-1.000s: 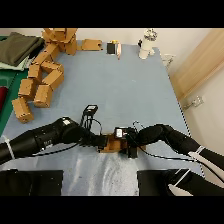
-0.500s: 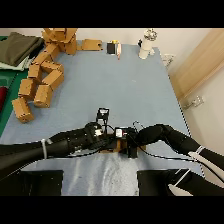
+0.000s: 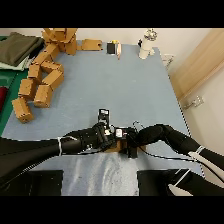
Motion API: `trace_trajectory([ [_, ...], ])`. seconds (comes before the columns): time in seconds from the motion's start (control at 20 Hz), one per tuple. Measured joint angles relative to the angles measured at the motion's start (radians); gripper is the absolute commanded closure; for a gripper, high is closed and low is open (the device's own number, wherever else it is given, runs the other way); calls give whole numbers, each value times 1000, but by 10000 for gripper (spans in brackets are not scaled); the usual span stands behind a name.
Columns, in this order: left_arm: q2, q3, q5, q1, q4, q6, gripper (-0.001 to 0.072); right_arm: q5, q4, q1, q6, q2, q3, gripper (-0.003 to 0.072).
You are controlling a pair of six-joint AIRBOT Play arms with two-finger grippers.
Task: Fold the box.
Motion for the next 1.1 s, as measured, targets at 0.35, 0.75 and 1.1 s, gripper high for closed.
trace_trajectory([
  [0.35, -6, 2, 16, 0, -21, -13, 695, -1, -1, 0, 1, 0, 0, 180],
  [0.75, -6, 2, 34, 0, -46, -2, 187, 0, -2, 0, 0, 1, 0, 180],
  [1.1, -3, 5, 6, -1, -48, 7, 180, 0, 0, 0, 1, 1, 0, 180],
])
